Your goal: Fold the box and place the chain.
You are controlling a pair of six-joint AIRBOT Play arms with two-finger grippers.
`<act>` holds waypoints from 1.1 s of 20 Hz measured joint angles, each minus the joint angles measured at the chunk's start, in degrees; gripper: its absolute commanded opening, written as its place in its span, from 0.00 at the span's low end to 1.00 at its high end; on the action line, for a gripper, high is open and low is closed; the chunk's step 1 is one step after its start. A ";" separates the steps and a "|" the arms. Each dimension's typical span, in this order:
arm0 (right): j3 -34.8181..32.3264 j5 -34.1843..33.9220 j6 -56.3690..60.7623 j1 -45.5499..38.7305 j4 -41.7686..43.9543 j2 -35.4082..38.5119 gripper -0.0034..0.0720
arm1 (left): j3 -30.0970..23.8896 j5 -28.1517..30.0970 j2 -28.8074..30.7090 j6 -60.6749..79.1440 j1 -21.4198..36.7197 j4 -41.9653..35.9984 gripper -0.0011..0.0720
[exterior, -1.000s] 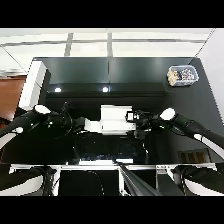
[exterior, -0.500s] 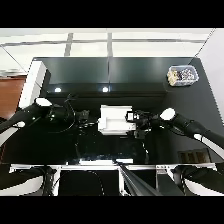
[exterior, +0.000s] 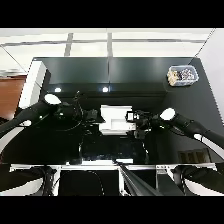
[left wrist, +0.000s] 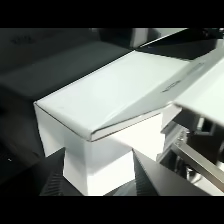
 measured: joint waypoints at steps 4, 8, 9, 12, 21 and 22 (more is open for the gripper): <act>0.00 0.00 0.00 -0.02 0.00 0.00 0.63 | 4.07 1.40 0.00 -10.38 -4.72 9.20 0.68; 0.00 0.00 0.00 0.00 0.00 0.00 0.63 | 7.48 2.34 0.00 -20.15 -9.03 18.84 0.68; 0.00 0.00 0.00 -0.02 0.00 0.00 0.63 | 8.00 2.54 0.00 -22.91 -10.01 21.57 0.68; 0.00 0.00 0.00 -0.02 0.00 0.00 0.63 | 8.90 2.89 -0.39 -30.67 -12.46 28.50 0.68; 0.00 0.00 0.00 0.00 0.00 0.00 0.63 | 10.49 2.40 -2.75 -40.54 -15.91 37.70 0.68; 0.00 0.00 0.00 0.00 0.00 0.00 0.63 | 11.10 1.92 -2.99 -41.83 -16.70 39.26 0.68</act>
